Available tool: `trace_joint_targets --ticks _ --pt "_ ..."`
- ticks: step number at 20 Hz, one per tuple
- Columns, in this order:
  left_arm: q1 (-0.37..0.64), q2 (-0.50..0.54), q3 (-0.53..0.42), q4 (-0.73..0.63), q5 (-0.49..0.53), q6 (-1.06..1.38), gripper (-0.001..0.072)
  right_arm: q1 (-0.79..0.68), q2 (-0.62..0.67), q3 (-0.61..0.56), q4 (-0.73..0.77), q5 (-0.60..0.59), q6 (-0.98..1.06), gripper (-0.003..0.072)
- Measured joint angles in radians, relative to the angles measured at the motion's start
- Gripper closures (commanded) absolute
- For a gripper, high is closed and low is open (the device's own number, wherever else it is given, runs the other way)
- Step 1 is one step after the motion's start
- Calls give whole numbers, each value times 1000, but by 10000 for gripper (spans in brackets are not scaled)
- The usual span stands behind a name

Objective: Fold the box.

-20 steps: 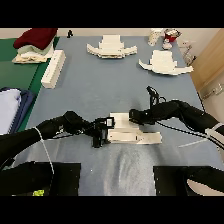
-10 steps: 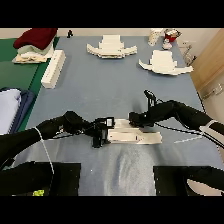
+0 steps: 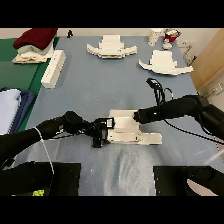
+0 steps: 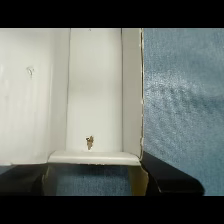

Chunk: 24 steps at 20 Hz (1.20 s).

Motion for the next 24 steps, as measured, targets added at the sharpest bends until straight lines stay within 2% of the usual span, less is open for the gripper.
trace_joint_targets --ticks 1,2,6,8,10,15,19,21,22,23,24 --pt "0 0 0 0 0 0 256 0 37 -8 -19 -39 -40 633" --pt "0 0 0 0 0 0 256 0 72 -21 -33 -80 -87 602" --pt "0 0 0 0 0 0 256 1 195 -123 -61 -221 -285 206" --pt "0 0 0 0 1 0 256 1 225 -175 -83 -244 -375 193" --pt "0 0 0 0 1 0 255 1 235 -215 -112 -230 -475 134" --pt "0 0 0 0 1 0 255 1 177 -255 -151 -89 -745 134" --pt "0 0 0 0 1 0 256 1 117 -262 -65 5 -978 150" --pt "0 0 0 0 1 0 255 1 99 -263 -17 25 -1062 414" --pt "0 0 0 0 1 0 255 1 93 -264 4 31 -1092 439" --pt "0 0 0 0 1 0 256 1 89 -264 19 35 -1115 515" --pt "0 0 0 0 1 0 256 1 85 -264 34 42 -1134 533"
